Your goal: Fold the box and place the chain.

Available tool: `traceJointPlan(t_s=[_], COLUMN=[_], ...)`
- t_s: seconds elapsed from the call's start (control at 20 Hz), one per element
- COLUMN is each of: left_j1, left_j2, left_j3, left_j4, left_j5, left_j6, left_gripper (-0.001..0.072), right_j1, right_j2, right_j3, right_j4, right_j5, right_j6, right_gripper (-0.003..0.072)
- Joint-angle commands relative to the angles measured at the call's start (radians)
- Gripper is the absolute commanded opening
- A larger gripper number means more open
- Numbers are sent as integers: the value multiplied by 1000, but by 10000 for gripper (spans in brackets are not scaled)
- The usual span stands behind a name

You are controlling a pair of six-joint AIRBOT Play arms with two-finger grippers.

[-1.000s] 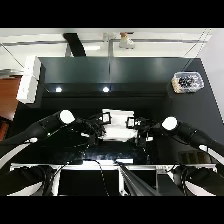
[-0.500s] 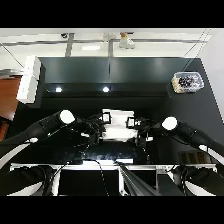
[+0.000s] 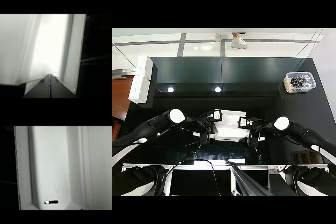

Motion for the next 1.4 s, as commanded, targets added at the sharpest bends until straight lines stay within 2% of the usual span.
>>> traceJointPlan(t_s=[0.0, 0.2, 0.3, 0.45, 0.6, 0.7, 0.8, 0.95, 1.1, 1.25, 1.3, 1.35], left_j1=[72, 257, 369, 518, 581, 576, 548, 454, 350, 331, 339, 350], left_j2=[86, 198, 213, 195, 137, 82, 16, -60, -85, -77, -68, -53], left_j3=[2, 2, 2, -35, -88, -118, -137, -137, -136, -134, -130, -124], left_j4=[61, 74, 80, 123, 152, 144, 78, -19, -61, -122, -120, -119], left_j5=[-12, -171, -233, -203, -220, -222, -228, -190, -138, -166, -172, -179], left_j6=[-147, -275, -372, -847, -1033, -1128, -1133, -1057, -1059, -998, -999, -999], left_gripper=[31, 32, 31, 31, 32, 32, 32, 31, 31, 33, 87, 237], right_j1=[0, 0, 0, 0, 0, 0, 0, 0, 0, 0, 0, 0], right_j2=[0, 0, 0, 0, 0, 0, 0, 0, 0, 0, 0, 0], right_j3=[0, 0, 0, 0, 0, 0, 0, 0, 0, 0, 0, 0], right_j4=[-1, -1, -1, -1, -1, -1, -1, -1, -1, -1, -1, -1], right_j5=[3, 2, 2, 2, 2, 2, 2, 2, 2, 3, 3, 3], right_j6=[-1, -2, -2, -1, -2, -1, -1, -1, -1, -1, -1, -1], right_gripper=[333, 333, 333, 333, 333, 333, 333, 333, 333, 333, 333, 333])
